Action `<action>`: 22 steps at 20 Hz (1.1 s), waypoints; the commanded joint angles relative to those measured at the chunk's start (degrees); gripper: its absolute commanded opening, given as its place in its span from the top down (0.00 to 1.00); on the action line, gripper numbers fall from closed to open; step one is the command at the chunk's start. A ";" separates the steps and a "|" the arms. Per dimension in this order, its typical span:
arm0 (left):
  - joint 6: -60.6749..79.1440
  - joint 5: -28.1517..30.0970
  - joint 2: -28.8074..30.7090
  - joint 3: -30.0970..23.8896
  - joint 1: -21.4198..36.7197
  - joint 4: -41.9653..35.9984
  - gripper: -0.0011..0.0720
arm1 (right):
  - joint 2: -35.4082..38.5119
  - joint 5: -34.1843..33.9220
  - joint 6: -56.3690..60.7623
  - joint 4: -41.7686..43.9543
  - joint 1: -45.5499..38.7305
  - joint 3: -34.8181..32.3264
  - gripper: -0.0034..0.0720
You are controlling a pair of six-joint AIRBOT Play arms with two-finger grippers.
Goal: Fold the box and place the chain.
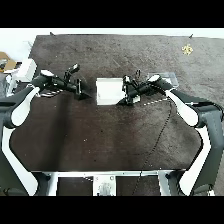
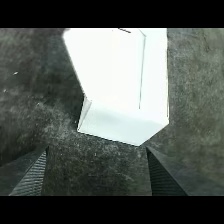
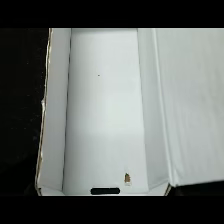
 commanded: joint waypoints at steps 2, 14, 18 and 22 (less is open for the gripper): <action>10.19 -0.68 -0.96 -0.24 -1.05 -1.11 0.00 | -0.02 0.00 0.02 0.00 -0.04 -0.02 0.36; 11.23 0.79 -2.78 -0.31 -3.98 -1.51 0.00 | -0.02 0.00 0.02 0.00 -0.04 -0.02 0.36; 11.23 2.45 -2.80 -0.31 -4.20 -1.55 0.00 | -0.04 0.00 0.02 0.02 -0.04 -0.02 0.36; 11.23 4.09 -2.80 -0.37 -5.18 -1.60 0.00 | -0.02 -0.02 0.02 0.02 -0.04 -0.02 0.36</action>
